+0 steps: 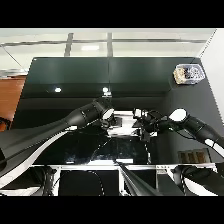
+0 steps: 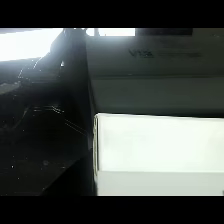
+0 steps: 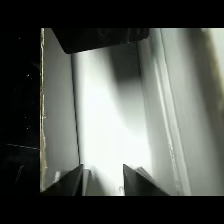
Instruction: Fold the box and place the chain.
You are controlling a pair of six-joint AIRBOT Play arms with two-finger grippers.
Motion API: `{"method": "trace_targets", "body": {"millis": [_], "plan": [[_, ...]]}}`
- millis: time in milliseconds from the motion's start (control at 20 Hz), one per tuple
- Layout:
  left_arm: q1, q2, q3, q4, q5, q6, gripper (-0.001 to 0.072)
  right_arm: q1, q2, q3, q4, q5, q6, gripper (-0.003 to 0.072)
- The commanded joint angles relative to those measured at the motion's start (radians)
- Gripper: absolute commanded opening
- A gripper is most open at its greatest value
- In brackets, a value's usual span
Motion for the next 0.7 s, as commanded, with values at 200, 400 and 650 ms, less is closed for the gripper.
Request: {"method": "trace_targets", "body": {"millis": [200, 400, 650], "plan": [[0.0, 0.0, 0.001, 0.0, 0.0, 0.0, 0.0023, -0.038, 0.066, 0.013, -0.054, 0.083, 0.266, 0.0013], [0.0, 0.0, 0.001, 0.0, -0.006, 0.0, 0.0023, -0.221, 0.187, 0.097, -0.293, 0.272, 0.829, 0.0012], [0.0, 0.0, 0.001, 0.0, -0.005, 0.0, 0.0023, -0.619, 0.224, 0.1, -0.438, 0.316, 1.213, 0.0012]]}}
